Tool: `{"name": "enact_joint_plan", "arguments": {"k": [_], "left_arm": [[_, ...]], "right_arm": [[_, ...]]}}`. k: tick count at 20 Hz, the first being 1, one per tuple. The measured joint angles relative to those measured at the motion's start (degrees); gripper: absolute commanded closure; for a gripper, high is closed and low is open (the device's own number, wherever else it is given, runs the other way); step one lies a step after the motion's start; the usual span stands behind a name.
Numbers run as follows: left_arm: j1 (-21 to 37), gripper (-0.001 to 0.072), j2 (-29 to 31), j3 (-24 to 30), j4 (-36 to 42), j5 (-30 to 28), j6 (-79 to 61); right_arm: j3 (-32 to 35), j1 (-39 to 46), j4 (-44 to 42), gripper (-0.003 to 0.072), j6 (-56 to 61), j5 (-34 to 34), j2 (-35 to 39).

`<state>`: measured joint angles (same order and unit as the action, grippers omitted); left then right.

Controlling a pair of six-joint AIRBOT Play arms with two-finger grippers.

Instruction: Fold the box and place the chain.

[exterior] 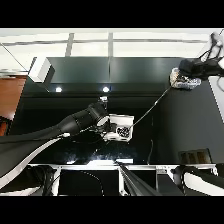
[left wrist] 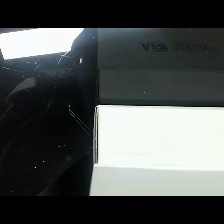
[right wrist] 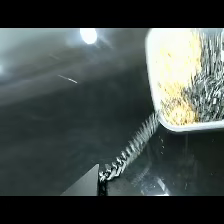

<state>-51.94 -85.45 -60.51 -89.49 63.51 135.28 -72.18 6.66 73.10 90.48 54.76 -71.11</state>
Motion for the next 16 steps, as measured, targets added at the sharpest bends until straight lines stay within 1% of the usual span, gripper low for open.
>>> {"name": "enact_joint_plan", "arguments": {"k": [3,5,8,10,13,16], "left_arm": [[0.00,0.0679,0.00,0.00,-0.02,0.02,0.00],[0.00,0.0679,0.00,0.00,0.00,0.02,0.00],[0.00,0.0680,0.00,0.00,0.00,0.02,0.00],[0.00,0.0680,0.00,0.00,0.00,0.02,0.00],[-0.02,0.0680,0.00,0.00,0.00,0.02,0.00],[0.00,0.0679,0.00,0.00,0.00,0.02,0.00]], "right_arm": [[-0.02,0.11,-0.55,0.0647,-3.65,6.29,8.61],[-0.02,0.04,-2.29,0.0647,-6.36,12.07,13.14],[0.46,-0.15,-6.03,0.0647,-9.35,20.98,17.35],[2.32,-1.44,-9.09,0.0647,-10.38,24.72,19.06],[7.02,-6.19,-14.25,0.0647,-11.28,27.41,20.37],[12.48,-13.40,-17.68,0.0648,-11.69,26.21,20.87]]}}
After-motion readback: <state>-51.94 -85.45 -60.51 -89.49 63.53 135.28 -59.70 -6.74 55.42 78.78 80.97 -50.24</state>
